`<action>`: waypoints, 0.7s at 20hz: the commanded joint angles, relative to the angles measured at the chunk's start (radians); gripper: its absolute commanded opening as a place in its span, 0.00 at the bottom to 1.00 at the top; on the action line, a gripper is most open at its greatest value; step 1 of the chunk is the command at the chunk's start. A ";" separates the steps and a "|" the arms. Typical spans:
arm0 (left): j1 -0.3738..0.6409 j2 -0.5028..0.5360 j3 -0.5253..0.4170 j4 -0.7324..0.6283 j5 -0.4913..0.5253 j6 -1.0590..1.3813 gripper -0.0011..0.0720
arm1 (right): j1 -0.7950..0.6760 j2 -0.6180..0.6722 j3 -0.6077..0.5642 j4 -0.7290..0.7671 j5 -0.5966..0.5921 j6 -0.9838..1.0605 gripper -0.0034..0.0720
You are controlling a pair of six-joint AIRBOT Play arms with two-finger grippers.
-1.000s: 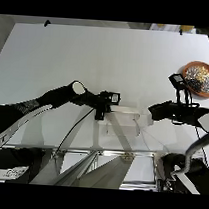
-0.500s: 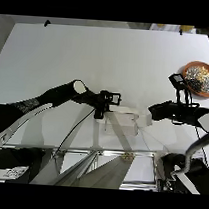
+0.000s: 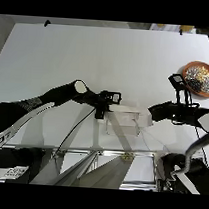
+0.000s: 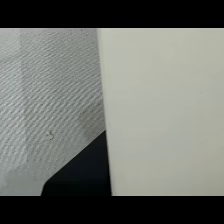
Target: Fold the box and place the chain.
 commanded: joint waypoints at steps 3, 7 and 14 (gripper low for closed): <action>0.001 -0.002 0.000 0.009 -0.002 0.000 0.03 | 0.001 0.000 0.000 0.001 0.017 -0.033 0.49; 0.000 -0.002 0.000 0.009 -0.006 0.000 0.03 | 0.001 0.000 0.000 0.000 0.084 -0.094 0.49; 0.000 -0.002 0.000 0.009 -0.006 0.000 0.03 | 0.001 0.000 0.000 0.054 0.062 -0.171 0.49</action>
